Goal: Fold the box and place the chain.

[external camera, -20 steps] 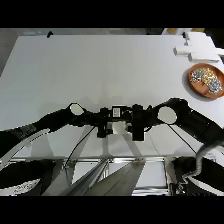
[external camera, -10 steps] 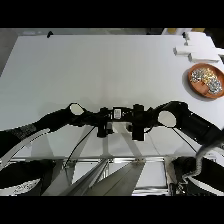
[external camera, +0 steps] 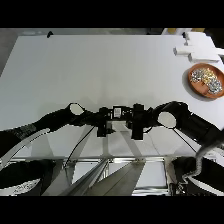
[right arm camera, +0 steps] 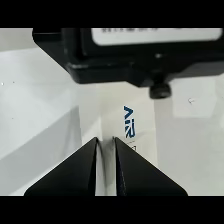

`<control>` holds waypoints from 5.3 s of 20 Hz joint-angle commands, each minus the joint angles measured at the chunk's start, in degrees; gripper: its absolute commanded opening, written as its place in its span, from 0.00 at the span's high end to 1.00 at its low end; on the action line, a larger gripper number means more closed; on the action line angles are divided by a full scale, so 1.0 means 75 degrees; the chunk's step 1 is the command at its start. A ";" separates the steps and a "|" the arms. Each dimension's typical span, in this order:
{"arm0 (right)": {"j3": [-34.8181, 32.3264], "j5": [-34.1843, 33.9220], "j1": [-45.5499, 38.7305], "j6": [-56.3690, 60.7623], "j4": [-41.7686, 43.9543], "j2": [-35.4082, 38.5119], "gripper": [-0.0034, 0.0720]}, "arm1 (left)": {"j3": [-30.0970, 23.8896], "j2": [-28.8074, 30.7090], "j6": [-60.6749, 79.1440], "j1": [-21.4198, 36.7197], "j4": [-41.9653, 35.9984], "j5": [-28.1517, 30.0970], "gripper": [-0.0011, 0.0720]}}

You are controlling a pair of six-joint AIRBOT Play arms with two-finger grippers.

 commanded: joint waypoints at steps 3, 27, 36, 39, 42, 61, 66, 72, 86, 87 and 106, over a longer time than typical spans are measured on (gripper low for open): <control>-0.0003 -0.0038 0.0003 0.0020 -0.0023 0.0000 0.88 | 0.0000 0.0000 0.0003 -0.0006 -0.0003 -0.0026 0.61; -0.0379 0.0061 0.0003 0.0391 0.0393 0.0000 0.70 | 0.0000 0.0000 0.0006 -0.0006 -0.0003 -0.0026 0.61; -0.0376 0.0038 0.0000 0.0393 0.0731 0.0385 0.58 | 0.0000 0.0000 0.0003 -0.0006 -0.0003 -0.0029 0.61; -0.0376 0.0012 0.0000 0.0452 0.0766 0.0478 0.68 | 0.0000 0.0000 0.0003 -0.0006 -0.0003 -0.0029 0.61; -0.0382 -0.0047 -0.0006 0.0621 0.0761 0.0393 0.93 | 0.0000 0.0000 0.0006 -0.0006 -0.0003 -0.0029 0.61; -0.0402 0.0044 -0.0003 0.0822 0.0761 -0.0516 0.93 | 0.0000 0.0000 0.0003 -0.0006 -0.0003 -0.0029 0.61; -0.0402 0.0044 -0.0006 0.0825 0.0755 -0.0525 0.93 | 0.0000 0.0000 0.0003 -0.0006 -0.0003 -0.0026 0.61; -0.0254 0.0038 -0.0006 0.1923 0.0265 0.0000 0.93 | 0.0000 0.0000 0.0003 -0.0006 -0.0003 -0.0026 0.61; -0.0627 0.3465 -0.5249 0.6432 -0.2299 0.1824 0.93 | 0.0000 0.0000 0.0003 -0.0006 -0.0003 -0.0026 0.61; -0.0831 0.3622 -0.5604 0.6659 -0.2340 0.1824 0.93 | 0.0000 0.0000 0.0003 -0.0006 -0.0006 -0.0029 0.61; -0.1064 0.4042 -0.6196 0.6814 -0.2285 0.1827 0.93 | 0.0000 0.2841 -0.2856 0.2002 0.0361 -0.0358 0.60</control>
